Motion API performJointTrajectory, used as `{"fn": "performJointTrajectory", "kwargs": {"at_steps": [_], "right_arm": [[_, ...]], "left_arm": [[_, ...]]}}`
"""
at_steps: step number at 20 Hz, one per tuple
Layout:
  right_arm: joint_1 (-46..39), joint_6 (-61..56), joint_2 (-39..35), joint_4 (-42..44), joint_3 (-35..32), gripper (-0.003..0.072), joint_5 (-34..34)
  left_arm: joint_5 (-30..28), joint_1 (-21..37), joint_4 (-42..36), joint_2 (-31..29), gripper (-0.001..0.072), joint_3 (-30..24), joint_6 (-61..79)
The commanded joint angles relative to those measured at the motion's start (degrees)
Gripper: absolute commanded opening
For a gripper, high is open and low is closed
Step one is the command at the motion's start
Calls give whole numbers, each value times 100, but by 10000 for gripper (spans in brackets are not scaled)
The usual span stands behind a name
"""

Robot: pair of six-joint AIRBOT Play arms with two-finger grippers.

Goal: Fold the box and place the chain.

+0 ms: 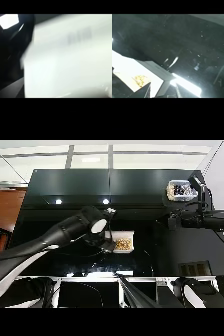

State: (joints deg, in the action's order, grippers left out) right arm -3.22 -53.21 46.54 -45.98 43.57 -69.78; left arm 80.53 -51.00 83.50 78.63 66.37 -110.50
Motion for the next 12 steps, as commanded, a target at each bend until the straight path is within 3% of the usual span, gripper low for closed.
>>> {"fn": "performJointTrajectory", "kwargs": {"at_steps": [1,3,4,7,8,9,12], "right_arm": [[0,4,2,-168,4,374,35],[0,2,2,-168,4,374,127],[0,4,2,-168,4,374,195],[0,4,2,-168,4,374,479],[0,2,2,-168,4,374,535],[0,2,2,-168,4,375,549],[2,0,2,-240,4,378,485]], "left_arm": [[778,321,404,-686,535,-313,2083],[195,1141,-264,-1121,535,-964,2544],[-179,1694,-1071,-1287,535,-1344,3110],[-723,3287,-4577,-1408,536,-2332,6419],[-800,3628,-5248,-1360,603,-2577,7320],[-905,3864,-5515,-1305,706,-2769,8172],[-1335,4019,-5047,-1154,707,-2951,10612]]}}
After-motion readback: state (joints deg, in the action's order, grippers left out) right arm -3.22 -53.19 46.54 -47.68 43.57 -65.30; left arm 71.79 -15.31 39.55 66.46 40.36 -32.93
